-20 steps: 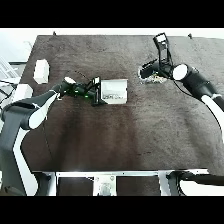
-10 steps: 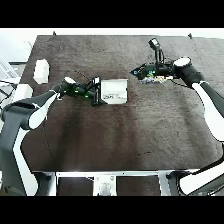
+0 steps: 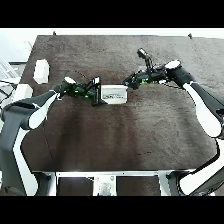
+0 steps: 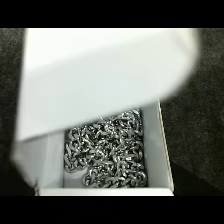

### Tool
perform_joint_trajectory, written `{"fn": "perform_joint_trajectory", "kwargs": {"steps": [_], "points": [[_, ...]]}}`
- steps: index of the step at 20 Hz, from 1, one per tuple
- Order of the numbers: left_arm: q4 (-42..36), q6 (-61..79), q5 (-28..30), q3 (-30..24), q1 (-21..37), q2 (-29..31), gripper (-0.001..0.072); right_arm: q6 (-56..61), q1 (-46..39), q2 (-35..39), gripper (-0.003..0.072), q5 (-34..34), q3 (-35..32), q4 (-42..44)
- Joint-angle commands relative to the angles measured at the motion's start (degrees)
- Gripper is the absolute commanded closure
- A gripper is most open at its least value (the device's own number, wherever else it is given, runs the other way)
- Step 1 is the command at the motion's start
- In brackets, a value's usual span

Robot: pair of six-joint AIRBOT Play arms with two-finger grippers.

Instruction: Fold the box and place the chain.

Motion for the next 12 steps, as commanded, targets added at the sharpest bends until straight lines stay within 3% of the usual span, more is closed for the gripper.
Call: {"fn": "perform_joint_trajectory", "kwargs": {"steps": [1, 3, 8, 10, 12], "points": [[0.02, 0.02, 0.11, 0.02, 0.04, -0.02, 0.0238, -0.24, 1.86, -0.13, 0.0451, 5.46, 0.07, -3.19], [0.02, 0.02, 0.13, 0.02, 0.04, -0.02, 0.0238, -0.33, 2.95, -0.13, 0.0400, 5.42, 0.07, -4.09], [0.02, 0.02, 0.17, 0.02, 0.04, -0.02, 0.0238, -5.25, 4.02, -0.13, 0.0389, 3.17, 0.13, -4.42], [0.02, 0.02, 0.17, 0.02, 0.04, -0.02, 0.0238, -6.12, 4.37, -0.13, 0.0295, 3.02, 0.13, -4.42], [0.02, 0.02, 0.17, 0.02, 0.07, -0.02, 0.0238, -6.27, 4.74, -0.13, 0.0280, 1.70, 0.13, -4.96]]}}
